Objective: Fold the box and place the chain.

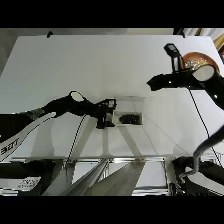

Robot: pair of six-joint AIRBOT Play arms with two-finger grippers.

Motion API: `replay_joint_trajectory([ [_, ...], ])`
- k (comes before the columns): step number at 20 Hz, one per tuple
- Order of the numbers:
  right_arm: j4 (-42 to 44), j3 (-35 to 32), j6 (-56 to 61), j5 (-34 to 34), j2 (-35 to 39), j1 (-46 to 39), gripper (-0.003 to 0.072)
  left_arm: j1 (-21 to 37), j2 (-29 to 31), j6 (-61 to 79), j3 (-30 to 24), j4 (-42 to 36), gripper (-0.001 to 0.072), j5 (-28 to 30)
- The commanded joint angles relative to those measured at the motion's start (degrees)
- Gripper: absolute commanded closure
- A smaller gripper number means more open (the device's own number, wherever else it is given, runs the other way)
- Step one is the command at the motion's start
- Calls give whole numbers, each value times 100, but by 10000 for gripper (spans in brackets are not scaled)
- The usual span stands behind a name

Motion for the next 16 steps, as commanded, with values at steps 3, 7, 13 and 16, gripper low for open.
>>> replay_joint_trajectory([
  [3,-223,601,-321,776,-992,798,674,2,0,0,2,0,502,2],
  [7,-396,601,-400,1008,-1034,1233,674,2,0,0,2,0,502,0],
  [13,-393,540,-557,1655,-627,1687,672,2,0,0,2,0,502,0],
  [16,-404,236,-678,1554,-35,1851,631,2,0,0,2,0,502,0],
])
